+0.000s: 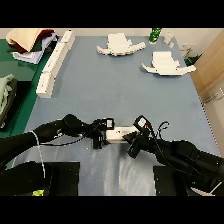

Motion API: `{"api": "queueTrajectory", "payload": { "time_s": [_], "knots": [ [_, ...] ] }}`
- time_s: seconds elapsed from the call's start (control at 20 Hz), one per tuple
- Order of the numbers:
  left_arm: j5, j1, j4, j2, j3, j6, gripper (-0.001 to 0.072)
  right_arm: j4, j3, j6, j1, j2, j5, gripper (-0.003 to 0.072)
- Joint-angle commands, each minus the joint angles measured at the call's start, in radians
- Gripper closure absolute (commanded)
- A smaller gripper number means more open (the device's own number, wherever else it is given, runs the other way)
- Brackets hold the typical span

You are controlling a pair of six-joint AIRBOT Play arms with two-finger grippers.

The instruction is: Fold the box.

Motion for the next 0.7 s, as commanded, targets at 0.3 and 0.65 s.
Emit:
{"api": "queueTrajectory", "payload": {
  "time_s": [0.3,0.65],
  "knots": [
    [0.0,0.0,0.0,0.0,0.0,0.0,0.0336,-0.155,0.353,0.191,-0.287,-0.038,-0.749,0.0682],
    [0.0,0.0,0.0,0.0,0.0,0.0,0.0336,-0.19,0.569,0.465,-0.486,-0.283,-0.958,0.0661]
  ]
}}
